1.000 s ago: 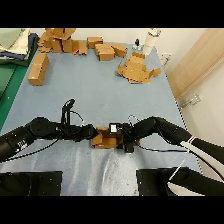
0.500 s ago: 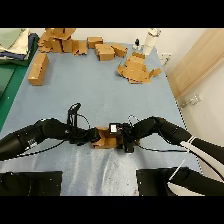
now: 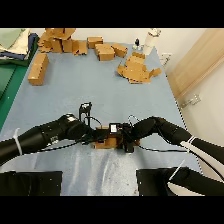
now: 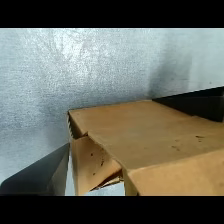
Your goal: Fold the box.
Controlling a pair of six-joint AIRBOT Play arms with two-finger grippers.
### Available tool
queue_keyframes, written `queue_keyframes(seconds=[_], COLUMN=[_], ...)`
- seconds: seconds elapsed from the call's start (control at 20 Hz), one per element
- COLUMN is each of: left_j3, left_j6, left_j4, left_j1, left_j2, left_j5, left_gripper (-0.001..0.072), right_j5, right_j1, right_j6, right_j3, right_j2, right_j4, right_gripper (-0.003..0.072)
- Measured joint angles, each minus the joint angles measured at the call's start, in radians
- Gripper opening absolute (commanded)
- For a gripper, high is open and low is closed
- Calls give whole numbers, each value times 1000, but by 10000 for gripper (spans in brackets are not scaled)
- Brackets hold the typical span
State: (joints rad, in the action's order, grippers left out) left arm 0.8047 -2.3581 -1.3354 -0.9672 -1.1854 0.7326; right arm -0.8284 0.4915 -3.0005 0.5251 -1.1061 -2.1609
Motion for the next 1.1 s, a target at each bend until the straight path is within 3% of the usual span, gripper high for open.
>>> queue_keyframes(seconds=[0.3,0.65,0.7,0.8,1.05,1.1], left_j3=[98,165,170,176,182,182], left_j6=[-159,-171,-169,-167,-167,-167], left_j4=[-161,-207,-210,-211,-182,-179], left_j1=[-77,-102,-103,-104,-105,-105], left_j2=[-83,-174,-178,-186,-207,-210], left_j5=[126,209,213,217,220,220], left_gripper=[488,486,454,283,275,28], right_j5=[0,0,0,0,0,0], right_j1=[0,0,0,0,0,0], right_j6=[0,0,0,0,0,0], right_j3=[0,0,0,0,0,0], right_j2=[0,0,0,0,0,0], right_j4=[0,0,0,0,0,0], right_gripper=[458,458,458,457,458,458])
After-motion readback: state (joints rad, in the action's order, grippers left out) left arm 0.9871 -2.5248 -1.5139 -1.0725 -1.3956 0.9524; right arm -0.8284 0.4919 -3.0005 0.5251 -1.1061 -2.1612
